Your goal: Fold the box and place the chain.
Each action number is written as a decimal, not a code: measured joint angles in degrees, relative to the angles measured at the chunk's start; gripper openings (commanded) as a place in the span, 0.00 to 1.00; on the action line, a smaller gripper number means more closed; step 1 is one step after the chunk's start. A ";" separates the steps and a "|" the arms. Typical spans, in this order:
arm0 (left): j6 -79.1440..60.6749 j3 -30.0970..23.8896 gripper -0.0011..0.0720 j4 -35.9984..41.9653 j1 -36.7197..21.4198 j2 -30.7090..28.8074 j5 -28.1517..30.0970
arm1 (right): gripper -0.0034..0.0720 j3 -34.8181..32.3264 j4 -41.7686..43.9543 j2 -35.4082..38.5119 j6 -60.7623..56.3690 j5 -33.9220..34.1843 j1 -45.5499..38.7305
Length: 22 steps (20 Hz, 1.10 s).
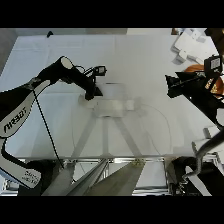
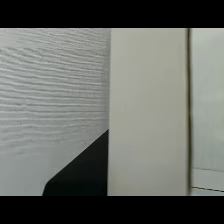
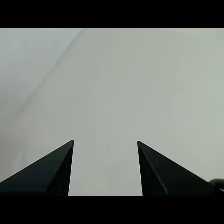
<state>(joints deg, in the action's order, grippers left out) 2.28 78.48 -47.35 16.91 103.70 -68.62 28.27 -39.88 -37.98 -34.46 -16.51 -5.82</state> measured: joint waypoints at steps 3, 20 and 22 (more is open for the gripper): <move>0.94 0.00 0.03 -0.13 0.00 0.00 0.15 | 0.63 0.00 -0.02 0.00 0.00 0.00 0.00; -2.16 0.00 0.03 -0.26 0.26 -0.02 0.26 | 0.63 0.00 -0.02 0.00 -0.02 -0.02 0.00; -2.21 0.00 0.03 -0.24 0.26 -0.02 0.26 | 0.63 0.00 -0.02 0.00 0.00 0.00 0.00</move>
